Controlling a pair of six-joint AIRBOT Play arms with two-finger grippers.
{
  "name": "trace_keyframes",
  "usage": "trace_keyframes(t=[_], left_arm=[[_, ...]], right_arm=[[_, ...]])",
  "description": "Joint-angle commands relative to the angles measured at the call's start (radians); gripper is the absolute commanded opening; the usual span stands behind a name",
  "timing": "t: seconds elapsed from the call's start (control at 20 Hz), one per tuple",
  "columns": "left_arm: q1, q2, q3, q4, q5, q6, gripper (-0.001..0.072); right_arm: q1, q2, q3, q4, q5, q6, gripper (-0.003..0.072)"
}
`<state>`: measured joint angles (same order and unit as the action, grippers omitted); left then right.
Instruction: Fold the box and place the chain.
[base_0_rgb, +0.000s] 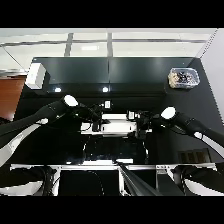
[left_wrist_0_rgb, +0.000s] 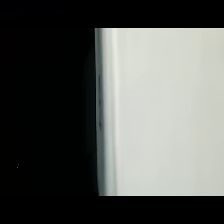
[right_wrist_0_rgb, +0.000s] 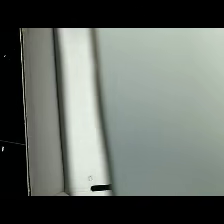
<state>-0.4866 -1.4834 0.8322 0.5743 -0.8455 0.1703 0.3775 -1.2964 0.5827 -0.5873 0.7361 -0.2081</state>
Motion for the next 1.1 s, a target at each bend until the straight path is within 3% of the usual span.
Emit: trace_keyframes(t=[0.0, 0.7, 0.8, 0.95, 1.0, 1.05], left_arm=[[0.000, 0.000, 0.000, 0.001, -0.002, 0.002, 0.0024], [0.000, 0.000, 0.000, 0.001, 0.000, 0.002, 0.0024], [0.000, 0.000, 0.000, 0.001, 0.000, 0.002, 0.0024], [0.000, 0.000, 0.000, 0.001, 0.000, 0.002, 0.0024], [0.000, 0.000, 0.000, 0.001, -0.001, 0.002, 0.0026], [0.002, 0.002, 0.000, 0.002, -0.002, 0.000, 0.0085]], right_arm=[[0.000, -0.001, -0.001, -0.008, -0.003, 0.006, 0.0706], [-0.002, -0.001, -0.001, -0.002, -0.005, 0.006, 0.0703], [0.006, -0.001, -0.001, -0.021, 0.001, 0.006, 0.0457], [0.006, -0.001, -0.001, -0.022, 0.002, 0.006, 0.0450], [0.006, -0.001, -0.001, -0.022, 0.002, 0.006, 0.0397], [0.006, -0.001, -0.001, -0.022, 0.002, 0.006, 0.0333]])
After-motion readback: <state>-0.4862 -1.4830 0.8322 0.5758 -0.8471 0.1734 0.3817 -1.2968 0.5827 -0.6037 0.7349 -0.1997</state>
